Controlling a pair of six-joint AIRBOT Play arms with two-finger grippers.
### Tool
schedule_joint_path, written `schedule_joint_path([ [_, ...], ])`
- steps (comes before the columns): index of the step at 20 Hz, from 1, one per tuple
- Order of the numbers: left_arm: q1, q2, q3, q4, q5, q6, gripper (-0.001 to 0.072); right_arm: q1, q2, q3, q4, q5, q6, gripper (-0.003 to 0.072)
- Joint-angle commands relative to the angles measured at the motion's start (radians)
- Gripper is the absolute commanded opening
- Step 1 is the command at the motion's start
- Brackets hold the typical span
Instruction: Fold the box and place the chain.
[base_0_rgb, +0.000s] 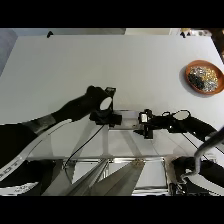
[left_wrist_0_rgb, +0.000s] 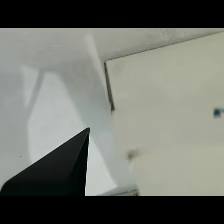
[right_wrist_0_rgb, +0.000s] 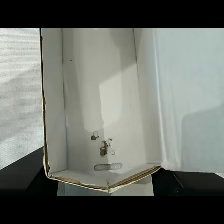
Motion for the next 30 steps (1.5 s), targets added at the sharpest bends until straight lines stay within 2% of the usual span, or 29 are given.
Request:
schedule_joint_path([
  [1, 0.049, 0.104, 0.001, 0.003, -0.076, 0.177, 0.0348, 0.000, 0.001, 0.000, 0.000, 0.000, 0.001, 0.0340],
  [3, 0.077, 0.183, 0.000, 0.002, -0.173, 0.313, 0.0355, 0.000, 0.001, 0.000, 0.000, 0.000, 0.001, 0.0340],
  [4, 0.083, 0.231, -0.002, 0.001, -0.240, 0.399, 0.0400, 0.000, 0.001, 0.000, 0.000, 0.000, 0.001, 0.0340],
  [6, 0.099, 0.334, -0.039, -0.005, -0.256, 0.605, 0.0536, 0.000, 0.001, 0.000, 0.000, 0.000, 0.001, 0.0340],
  [8, 0.147, 0.449, -0.135, -0.041, -0.148, 0.871, 0.0536, 0.000, 0.001, 0.000, 0.000, 0.000, 0.001, 0.0340],
  [9, 0.187, 0.501, -0.203, -0.087, -0.055, 1.023, 0.0536, 0.000, 0.001, 0.000, 0.000, 0.000, 0.001, 0.0340],
  [12, 0.333, 0.572, -0.394, -0.304, 0.185, 1.499, 0.0537, 0.000, 0.001, 0.000, 0.000, 0.000, 0.001, 0.0340],
  [15, 0.435, 0.520, -0.517, -0.481, 0.333, 1.889, 0.0536, 0.000, 0.001, 0.000, 0.000, 0.000, 0.001, 0.0340],
  [17, 0.450, 0.445, -0.545, -0.594, 0.422, 2.076, 0.0537, 0.000, 0.001, 0.000, 0.000, 0.000, 0.001, 0.0340],
  [18, 0.449, 0.394, -0.545, -0.644, 0.437, 2.180, 0.0566, 0.000, 0.001, 0.000, 0.000, 0.000, 0.000, 0.0340],
  [19, 0.447, 0.341, -0.545, -0.702, 0.441, 2.298, 0.0671, 0.000, 0.001, 0.000, 0.000, 0.000, 0.001, 0.0340],
  [20, 0.447, 0.291, -0.545, -0.761, 0.439, 2.412, 0.0698, 0.000, 0.001, 0.000, 0.000, 0.000, 0.001, 0.0340],
  [22, 0.447, 0.205, -0.545, -0.840, 0.406, 2.585, 0.0698, 0.000, 0.001, 0.000, 0.000, 0.000, 0.001, 0.0340],
  [24, 0.441, 0.158, -0.545, -0.848, 0.385, 2.659, 0.0698, 0.000, 0.001, 0.000, 0.000, 0.000, 0.001, 0.0340],
  [30, 0.409, 0.143, -0.545, -0.885, 0.366, 2.667, 0.0698, 0.000, 0.001, 0.000, 0.000, 0.000, 0.001, 0.0340],
])
